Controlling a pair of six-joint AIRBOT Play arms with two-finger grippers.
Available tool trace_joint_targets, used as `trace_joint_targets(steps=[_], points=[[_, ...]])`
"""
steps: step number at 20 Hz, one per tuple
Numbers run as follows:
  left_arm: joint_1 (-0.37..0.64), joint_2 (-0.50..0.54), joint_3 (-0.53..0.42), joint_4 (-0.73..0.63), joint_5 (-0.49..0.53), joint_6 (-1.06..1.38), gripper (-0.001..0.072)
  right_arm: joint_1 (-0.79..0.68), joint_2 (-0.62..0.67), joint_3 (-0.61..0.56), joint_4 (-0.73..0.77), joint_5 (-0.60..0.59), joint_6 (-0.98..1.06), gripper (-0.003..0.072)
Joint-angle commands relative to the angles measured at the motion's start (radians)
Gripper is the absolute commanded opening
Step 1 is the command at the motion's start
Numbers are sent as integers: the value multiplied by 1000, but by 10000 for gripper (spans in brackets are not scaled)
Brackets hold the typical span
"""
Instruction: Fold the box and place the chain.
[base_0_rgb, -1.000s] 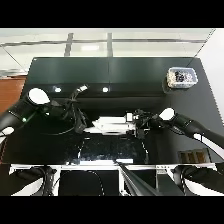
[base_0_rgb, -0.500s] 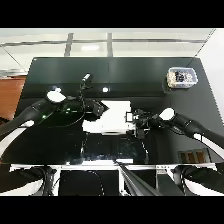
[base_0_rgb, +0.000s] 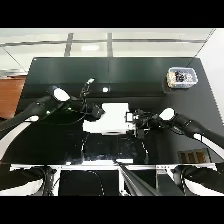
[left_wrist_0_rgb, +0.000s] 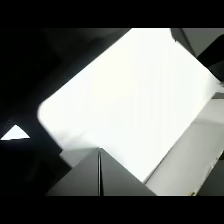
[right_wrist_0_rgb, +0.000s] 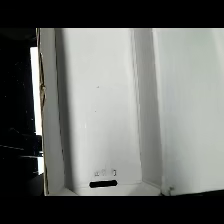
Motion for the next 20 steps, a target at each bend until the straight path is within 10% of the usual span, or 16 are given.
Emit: trace_joint_targets(steps=[1, 11, 12, 14, 17, 20], points=[[39, 144, 30, 246, -3, -7, 22, 0, 0, 0, 1, -1, 0, 307], [105, 373, -275, 158, -137, 496, 25, 0, 0, 0, 1, 0, 0, 306], [77, 365, -280, 170, -137, 604, 82, 0, 0, 0, 0, 0, 0, 306], [13, 347, -279, 210, -39, 726, 715, 0, 0, 0, 0, 0, 0, 307], [-86, 309, -273, 335, 109, 725, 717, 0, 0, 0, 0, 0, 0, 307], [-82, 224, -249, 171, 82, 729, 715, 0, 0, 0, 0, 0, 0, 307]])
